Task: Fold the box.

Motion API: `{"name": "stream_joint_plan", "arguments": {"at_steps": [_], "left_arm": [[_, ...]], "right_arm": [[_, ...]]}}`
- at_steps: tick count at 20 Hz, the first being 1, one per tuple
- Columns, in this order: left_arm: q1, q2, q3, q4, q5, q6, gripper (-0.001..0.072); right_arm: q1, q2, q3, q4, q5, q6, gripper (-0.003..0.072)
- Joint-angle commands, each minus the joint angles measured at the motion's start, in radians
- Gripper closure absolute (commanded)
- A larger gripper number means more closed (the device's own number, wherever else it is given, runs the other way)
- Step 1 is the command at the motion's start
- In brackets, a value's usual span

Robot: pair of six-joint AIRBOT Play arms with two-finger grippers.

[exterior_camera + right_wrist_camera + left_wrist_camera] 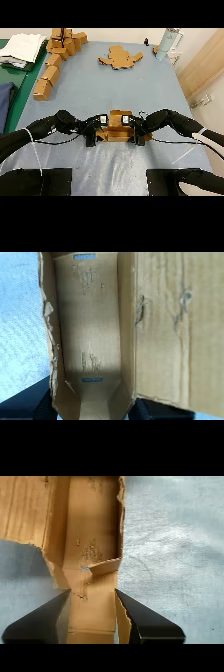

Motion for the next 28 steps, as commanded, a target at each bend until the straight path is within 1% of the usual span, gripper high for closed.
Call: {"name": "stream_joint_plan", "arguments": {"at_steps": [1,2,4,7,9,13,16,19,23,25,28], "left_arm": [[-0.001,0.0,0.001,-0.002,0.024,-0.022,0.0281],[-0.002,0.0,0.003,-0.002,0.024,-0.015,0.0301],[-0.002,0.0,0.003,0.013,0.012,-0.019,0.0307],[-0.001,0.0,0.003,0.079,-0.059,-0.066,0.0307],[0.008,0.0,0.002,0.111,-0.055,-0.084,0.0307],[0.035,0.014,0.004,0.109,-0.039,-0.084,0.0307],[0.035,0.017,0.029,0.098,-0.029,-0.083,0.0307],[0.015,0.016,0.064,0.095,-0.028,-0.083,0.0308],[-0.023,-0.011,0.077,0.061,-0.029,-0.083,0.031],[-0.042,-0.03,0.078,0.061,-0.025,-0.081,0.0541],[-0.066,-0.037,0.077,0.045,0.034,-0.08,0.0535]], "right_arm": [[0.001,0.0,0.0,0.0,0.0,-0.002,0.0172],[0.001,0.0,0.0,0.0,0.0,-0.002,0.0172],[0.001,0.0,0.0,0.0,0.0,-0.002,0.0172],[0.001,0.0,0.0,0.0,0.0,-0.002,0.0172],[0.001,0.0,0.0,0.0,0.0,-0.002,0.0172],[0.001,0.0,0.0,0.0,0.0,-0.002,0.0172],[0.001,0.0,0.0,0.0,0.0,-0.002,0.0172],[0.001,0.0,0.0,0.0,0.0,-0.002,0.0172],[0.001,0.0,0.0,0.0,0.0,-0.002,0.0172],[0.001,0.0,0.0,0.0,0.0,-0.002,0.0172],[0.001,0.0,0.0,0.0,0.0,-0.002,0.0172]]}}
